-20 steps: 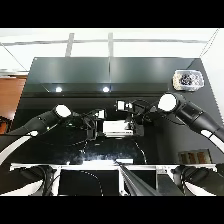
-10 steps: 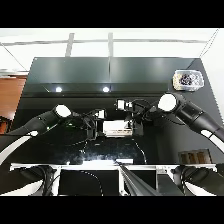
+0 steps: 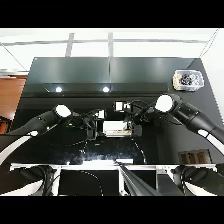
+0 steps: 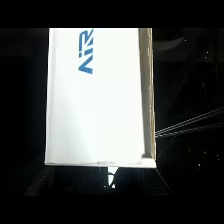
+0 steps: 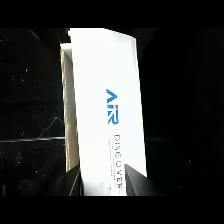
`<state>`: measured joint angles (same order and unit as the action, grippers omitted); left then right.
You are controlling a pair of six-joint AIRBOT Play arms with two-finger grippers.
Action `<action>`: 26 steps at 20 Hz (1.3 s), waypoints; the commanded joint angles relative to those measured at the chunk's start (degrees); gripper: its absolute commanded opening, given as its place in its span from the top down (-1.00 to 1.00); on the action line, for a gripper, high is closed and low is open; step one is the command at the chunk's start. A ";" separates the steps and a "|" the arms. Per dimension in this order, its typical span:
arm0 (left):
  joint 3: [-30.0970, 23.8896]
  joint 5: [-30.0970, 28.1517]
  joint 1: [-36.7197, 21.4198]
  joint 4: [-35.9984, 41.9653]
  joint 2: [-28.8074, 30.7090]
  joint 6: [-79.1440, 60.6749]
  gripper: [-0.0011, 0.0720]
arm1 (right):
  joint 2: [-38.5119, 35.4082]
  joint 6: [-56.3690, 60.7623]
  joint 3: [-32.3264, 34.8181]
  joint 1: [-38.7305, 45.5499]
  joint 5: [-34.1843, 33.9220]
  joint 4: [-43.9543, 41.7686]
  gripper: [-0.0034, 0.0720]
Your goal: Fold the box and place the chain.
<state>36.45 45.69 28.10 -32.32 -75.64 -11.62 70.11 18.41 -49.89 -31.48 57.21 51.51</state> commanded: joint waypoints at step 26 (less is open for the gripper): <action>0.02 -0.04 0.02 -0.02 -0.04 0.04 -0.13 | -5.29 31.63 4.90 12.52 9.53 -15.54 0.88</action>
<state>36.45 45.69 28.10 -32.34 -75.64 -11.55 65.19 43.03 -47.16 -22.52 65.32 45.56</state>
